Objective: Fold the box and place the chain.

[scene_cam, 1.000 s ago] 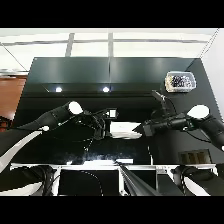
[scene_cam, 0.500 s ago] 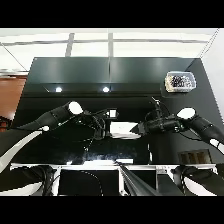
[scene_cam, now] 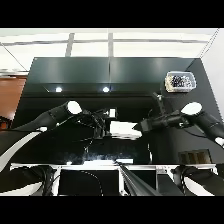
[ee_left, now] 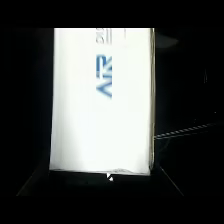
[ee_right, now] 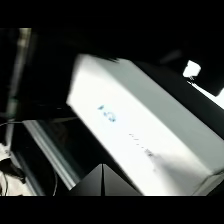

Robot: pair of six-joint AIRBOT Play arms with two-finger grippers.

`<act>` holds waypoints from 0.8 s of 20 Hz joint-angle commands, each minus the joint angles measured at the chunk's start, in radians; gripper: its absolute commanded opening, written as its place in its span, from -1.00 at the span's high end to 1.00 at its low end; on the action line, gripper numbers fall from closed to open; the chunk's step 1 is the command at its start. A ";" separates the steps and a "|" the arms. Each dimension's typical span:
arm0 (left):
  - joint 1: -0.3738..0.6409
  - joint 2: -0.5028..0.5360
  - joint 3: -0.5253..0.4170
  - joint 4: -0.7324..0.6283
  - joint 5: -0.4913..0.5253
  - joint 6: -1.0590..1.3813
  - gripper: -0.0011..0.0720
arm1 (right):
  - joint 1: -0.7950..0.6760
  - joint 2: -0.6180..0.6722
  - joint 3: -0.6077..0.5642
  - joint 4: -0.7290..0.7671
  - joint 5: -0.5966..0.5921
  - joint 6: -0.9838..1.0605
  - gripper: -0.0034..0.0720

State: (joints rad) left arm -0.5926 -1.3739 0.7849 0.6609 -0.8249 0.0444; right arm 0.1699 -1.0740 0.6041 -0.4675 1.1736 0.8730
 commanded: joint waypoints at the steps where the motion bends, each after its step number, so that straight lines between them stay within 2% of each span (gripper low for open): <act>1: 0.002 0.048 0.001 0.080 0.001 -0.055 -1.00 | -0.107 0.121 0.090 -0.041 0.132 0.023 0.90; 4: 0.002 0.126 0.001 0.251 -0.023 -0.168 -1.00 | -0.250 0.248 0.116 -0.187 0.154 0.065 0.90; 5: 0.002 0.153 0.001 0.261 -0.029 -0.195 -1.00 | -0.293 0.276 0.116 -0.232 0.159 0.076 0.90; 8: -0.040 0.175 0.012 0.138 0.007 -0.194 -0.93 | -0.355 0.292 0.113 -0.267 0.123 0.105 0.90; 12: -0.130 0.068 0.112 0.030 0.052 -0.204 -0.93 | -0.355 0.291 0.111 -0.264 0.021 0.127 0.90; 16: -0.191 -0.063 0.212 0.029 0.055 -0.222 -0.93 | -0.355 0.291 0.111 -0.266 0.010 0.127 0.90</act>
